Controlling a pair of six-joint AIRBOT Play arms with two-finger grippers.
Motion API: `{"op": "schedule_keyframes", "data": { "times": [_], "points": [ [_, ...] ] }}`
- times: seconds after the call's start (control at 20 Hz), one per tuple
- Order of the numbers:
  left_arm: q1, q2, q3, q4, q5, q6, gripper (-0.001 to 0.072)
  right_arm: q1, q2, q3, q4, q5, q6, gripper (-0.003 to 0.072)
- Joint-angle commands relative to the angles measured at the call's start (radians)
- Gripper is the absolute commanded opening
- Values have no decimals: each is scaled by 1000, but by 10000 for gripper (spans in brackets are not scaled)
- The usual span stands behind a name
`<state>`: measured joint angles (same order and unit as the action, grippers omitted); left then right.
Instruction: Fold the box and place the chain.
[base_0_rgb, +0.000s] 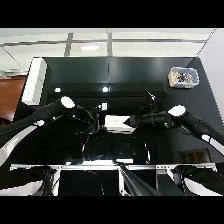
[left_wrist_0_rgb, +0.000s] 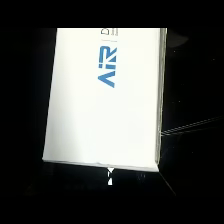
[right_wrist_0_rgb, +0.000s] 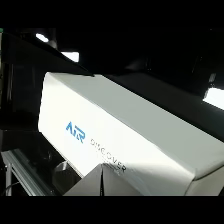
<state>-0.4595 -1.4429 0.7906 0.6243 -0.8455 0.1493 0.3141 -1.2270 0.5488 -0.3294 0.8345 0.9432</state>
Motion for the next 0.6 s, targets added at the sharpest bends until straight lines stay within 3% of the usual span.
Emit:
{"op": "schedule_keyframes", "data": {
  "times": [0.0, 0.15, 0.2, 0.25, 0.3, 0.55],
  "points": [
    [0, 0, 1, -6, -3, -4, 349, -13, 9, 2, -7, 118, -21, 14],
    [0, 15, 4, -6, 10, -52, 354, -117, 91, 27, -89, 258, -32, 14],
    [0, 26, 7, -5, 11, -53, 401, -170, 134, 33, -123, 267, -16, 14],
    [0, 42, 8, -5, 10, -53, 535, -236, 188, 34, -157, 263, 8, 14],
    [2, 61, 8, -3, -2, -55, 719, -304, 238, 34, -181, 266, 16, 14],
    [9, 191, 13, 66, -92, -115, 712, -624, 430, 34, -317, 355, 42, 14]
  ]
}}
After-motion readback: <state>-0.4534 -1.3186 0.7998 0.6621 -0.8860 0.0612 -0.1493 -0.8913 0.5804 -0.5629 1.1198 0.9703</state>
